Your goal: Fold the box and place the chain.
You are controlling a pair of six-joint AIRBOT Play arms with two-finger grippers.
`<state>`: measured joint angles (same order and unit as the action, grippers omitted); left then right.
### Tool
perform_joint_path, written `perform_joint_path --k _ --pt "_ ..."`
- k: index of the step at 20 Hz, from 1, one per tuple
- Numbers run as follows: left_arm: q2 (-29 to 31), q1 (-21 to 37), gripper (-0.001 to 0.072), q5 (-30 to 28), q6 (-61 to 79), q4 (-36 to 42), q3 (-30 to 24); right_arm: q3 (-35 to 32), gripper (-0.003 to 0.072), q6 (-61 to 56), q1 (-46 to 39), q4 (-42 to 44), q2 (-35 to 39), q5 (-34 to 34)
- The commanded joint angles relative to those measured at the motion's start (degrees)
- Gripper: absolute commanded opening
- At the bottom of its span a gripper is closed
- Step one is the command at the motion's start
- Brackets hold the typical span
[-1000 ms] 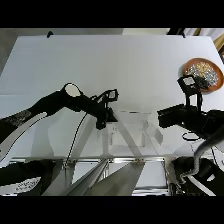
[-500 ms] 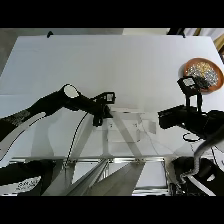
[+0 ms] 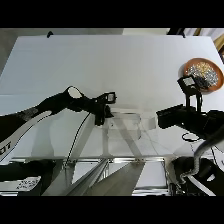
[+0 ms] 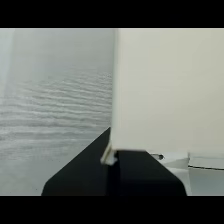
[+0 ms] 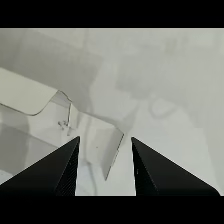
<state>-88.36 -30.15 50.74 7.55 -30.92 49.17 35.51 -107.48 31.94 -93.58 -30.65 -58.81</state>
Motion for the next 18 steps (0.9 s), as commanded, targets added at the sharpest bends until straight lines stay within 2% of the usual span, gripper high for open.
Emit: perform_joint_path --k 1,7,12,18 --pt "-0.9 0.0 0.0002 -1.1 0.2 0.7 0.0 0.1 0.0355 0.0 0.0 0.4 0.0 0.6" --pt "-0.9 0.0 0.0002 -3.7 6.6 7.0 0.0 0.1 0.0355 0.0 0.0 0.4 0.0 1.4" --pt "-0.9 0.0 0.0004 -3.4 7.5 6.4 0.0 0.1 0.0355 0.0 0.0 0.4 0.0 1.4" --pt "-0.9 0.0 0.0004 -2.2 7.5 1.5 0.0 0.1 0.0355 0.0 0.0 0.4 0.0 1.4"
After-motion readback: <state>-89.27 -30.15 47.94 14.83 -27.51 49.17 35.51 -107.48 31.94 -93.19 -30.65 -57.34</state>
